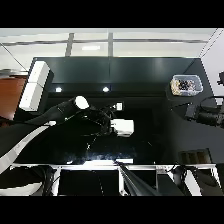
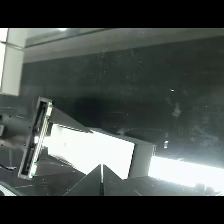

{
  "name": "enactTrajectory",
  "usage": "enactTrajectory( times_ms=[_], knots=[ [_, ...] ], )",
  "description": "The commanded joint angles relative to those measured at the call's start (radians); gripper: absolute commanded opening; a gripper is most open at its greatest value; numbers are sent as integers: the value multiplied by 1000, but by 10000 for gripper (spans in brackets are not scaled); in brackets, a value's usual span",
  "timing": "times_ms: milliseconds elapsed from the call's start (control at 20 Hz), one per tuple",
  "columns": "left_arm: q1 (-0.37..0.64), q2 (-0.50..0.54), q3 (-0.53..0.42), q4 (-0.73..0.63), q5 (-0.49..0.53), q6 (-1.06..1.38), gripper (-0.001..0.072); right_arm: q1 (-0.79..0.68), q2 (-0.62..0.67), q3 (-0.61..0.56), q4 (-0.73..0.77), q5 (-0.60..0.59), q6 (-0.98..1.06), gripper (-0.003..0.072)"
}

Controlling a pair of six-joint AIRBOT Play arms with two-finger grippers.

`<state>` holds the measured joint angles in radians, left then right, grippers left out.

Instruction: Fold the box and place the chain.

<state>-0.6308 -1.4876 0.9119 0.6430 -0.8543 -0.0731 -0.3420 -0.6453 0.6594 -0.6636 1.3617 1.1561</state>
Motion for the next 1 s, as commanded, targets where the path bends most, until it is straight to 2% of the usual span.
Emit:
enactTrajectory(
  times_ms=[0, 150, 200, 250, 350, 400, 450, 500, 550, 750, 950],
  knots=[
    [-22, -12, 1, 3, 51, -29, 707, -1, 1, 0, -3, -8, 0, 19],
    [-43, -22, 0, 11, 54, -32, 705, -1, 1, 0, -3, -8, 0, 19],
    [-47, -24, 0, 23, 55, -35, 684, -1, 1, 0, -3, -8, 0, 19],
    [-47, -23, 1, 42, 58, -49, 624, -1, 1, 0, -3, -8, 0, 19],
    [-44, -19, 10, 99, 56, -117, 337, -1, 1, 0, -3, -8, 0, 19],
    [-44, -10, 19, 145, 51, -184, 264, -1, 1, 0, -3, -8, 0, 19],
    [-44, 3, 30, 187, 42, -236, 260, -1, 1, 0, -3, -8, 0, 19],
    [-41, 20, 42, 231, 23, -274, 171, -1, 1, 0, -3, -8, 0, 19],
    [-34, 38, 52, 272, 0, -306, 132, -1, 1, 0, -3, -8, 0, 19],
    [60, 145, 61, 349, -109, -497, 132, -1, 1, 0, -4, -8, -2, 19],
    [250, 259, 39, 353, -329, -695, 132, -1, 1, 0, -31, -19, -5, 19]
  ],
)
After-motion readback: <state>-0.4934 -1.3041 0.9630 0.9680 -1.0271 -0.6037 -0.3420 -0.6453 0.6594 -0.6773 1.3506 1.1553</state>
